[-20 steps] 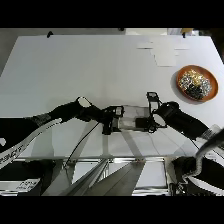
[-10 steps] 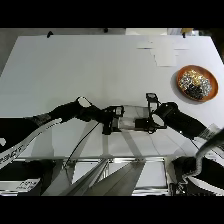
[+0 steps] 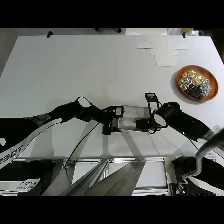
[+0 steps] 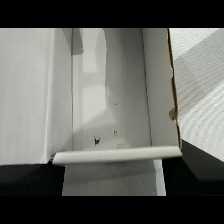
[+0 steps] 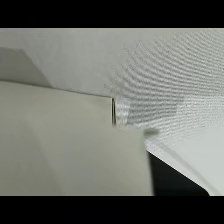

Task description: Fold the box and place the chain.

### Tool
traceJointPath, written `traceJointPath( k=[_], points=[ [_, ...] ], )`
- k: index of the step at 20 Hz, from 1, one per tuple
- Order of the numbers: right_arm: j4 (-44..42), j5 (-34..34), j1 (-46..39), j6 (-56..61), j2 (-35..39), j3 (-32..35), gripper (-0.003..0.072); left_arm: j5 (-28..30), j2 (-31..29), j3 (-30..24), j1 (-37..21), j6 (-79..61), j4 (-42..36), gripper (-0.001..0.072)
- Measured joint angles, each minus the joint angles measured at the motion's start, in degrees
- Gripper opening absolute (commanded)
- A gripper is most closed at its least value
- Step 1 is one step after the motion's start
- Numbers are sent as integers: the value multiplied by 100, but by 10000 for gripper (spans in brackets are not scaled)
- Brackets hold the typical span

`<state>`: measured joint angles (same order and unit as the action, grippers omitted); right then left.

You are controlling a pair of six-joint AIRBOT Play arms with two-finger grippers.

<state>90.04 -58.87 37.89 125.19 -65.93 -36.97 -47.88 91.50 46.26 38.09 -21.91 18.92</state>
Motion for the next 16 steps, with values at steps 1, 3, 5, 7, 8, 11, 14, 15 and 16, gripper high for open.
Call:
traceJointPath(
  k=[1,3,5,7,8,11,14,15,16],
  points=[
    [0,-57,0,-92,72,0,302,2,0,0,0,2,0,135],
    [9,-133,0,-304,273,2,301,2,0,0,0,2,-2,135],
    [7,-184,0,-522,551,-13,301,4,0,0,0,4,-2,135],
    [2,-273,0,-798,857,-127,301,4,0,0,0,4,-4,135],
    [2,-352,-4,-973,1003,-258,301,4,0,0,0,4,-4,135],
    [59,-678,-13,-1611,1342,-931,301,4,0,0,0,7,-4,135],
    [533,-835,-20,-2138,1497,-1917,296,7,0,0,0,7,-4,135],
    [769,-835,-52,-2260,1508,-2223,296,7,0,0,0,7,-4,135],
    [1012,-824,-155,-2387,1497,-2535,296,7,0,0,0,7,-4,135]
  ],
)
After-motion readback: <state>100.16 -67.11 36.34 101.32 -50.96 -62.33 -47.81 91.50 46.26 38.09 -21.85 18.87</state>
